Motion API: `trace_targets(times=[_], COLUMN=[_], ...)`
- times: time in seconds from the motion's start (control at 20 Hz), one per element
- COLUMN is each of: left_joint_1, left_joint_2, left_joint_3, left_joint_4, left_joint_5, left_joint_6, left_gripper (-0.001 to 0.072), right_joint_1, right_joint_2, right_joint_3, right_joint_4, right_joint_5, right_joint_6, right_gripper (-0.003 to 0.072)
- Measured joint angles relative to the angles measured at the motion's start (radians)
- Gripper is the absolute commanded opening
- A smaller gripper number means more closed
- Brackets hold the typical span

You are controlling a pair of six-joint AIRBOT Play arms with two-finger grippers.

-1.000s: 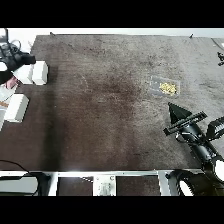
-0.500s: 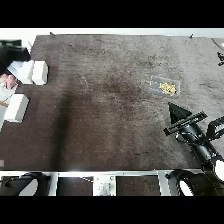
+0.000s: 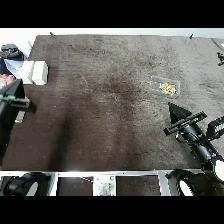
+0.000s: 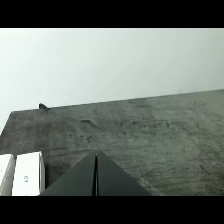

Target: Fold the box and place the chain.

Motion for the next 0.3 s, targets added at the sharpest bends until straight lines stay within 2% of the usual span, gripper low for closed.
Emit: trace_targets(times=[0.15, 0.3], left_joint_1=[-0.008, -0.01], left_joint_2=[0.067, 0.092], left_joint_3=[-0.069, -0.096], left_joint_4=[-0.002, -0.002], left_joint_5=[0.013, 0.018], left_joint_6=[0.0, 0.0], left_gripper=[0.0012, 0.0013], right_joint_1=[0.0, 0.0], right_joint_2=[0.0, 0.0], right_joint_3=[0.0, 0.0], right_joint_4=[0.0, 0.0], right_joint_5=[0.0, 0.0], right_joint_6=[0.0, 0.0], right_gripper=[-0.0009, -0.0009])
